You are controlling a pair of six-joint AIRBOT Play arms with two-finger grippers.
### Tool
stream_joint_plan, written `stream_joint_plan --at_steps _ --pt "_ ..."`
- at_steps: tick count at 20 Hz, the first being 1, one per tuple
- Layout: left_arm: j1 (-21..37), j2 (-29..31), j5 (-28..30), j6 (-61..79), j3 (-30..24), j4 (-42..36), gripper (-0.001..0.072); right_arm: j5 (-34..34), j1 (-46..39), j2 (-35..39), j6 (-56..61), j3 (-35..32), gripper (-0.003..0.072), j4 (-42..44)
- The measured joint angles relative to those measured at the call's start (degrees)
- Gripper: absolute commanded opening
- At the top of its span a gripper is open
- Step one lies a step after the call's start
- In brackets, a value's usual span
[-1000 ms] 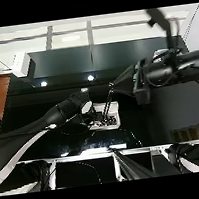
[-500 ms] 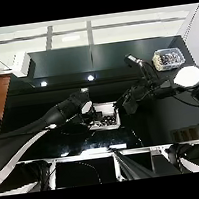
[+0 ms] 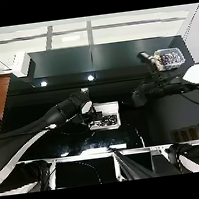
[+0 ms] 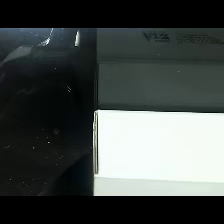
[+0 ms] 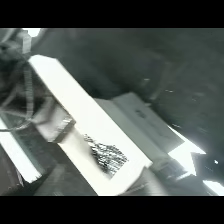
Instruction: Fold the box and place the chain.
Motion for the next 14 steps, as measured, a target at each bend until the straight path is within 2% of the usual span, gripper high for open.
stream_joint_plan --at_steps 2,3,7,9,14 --pt "0.0 -0.02 0.81 -0.07 0.35 -0.63 0.0445 2.43 -4.0 0.42 0.11 0.0 0.0694 -0.35" --pt "0.0 0.0 0.83 -0.22 0.79 -0.87 0.0482 3.39 -5.53 0.52 0.15 0.0 0.0694 -0.48" --pt "0.0 0.39 0.35 0.72 3.82 -1.42 0.0489 5.33 -9.01 0.76 0.0 -0.02 0.0694 -0.74" --pt "0.15 1.7 -1.7 4.33 4.9 -1.46 0.0489 5.46 -9.68 0.79 -0.11 -0.02 0.0694 -0.81" --pt "2.91 9.81 -10.05 16.65 4.79 -0.96 0.0489 5.03 -10.21 0.83 -0.26 -0.02 0.0694 -0.83"
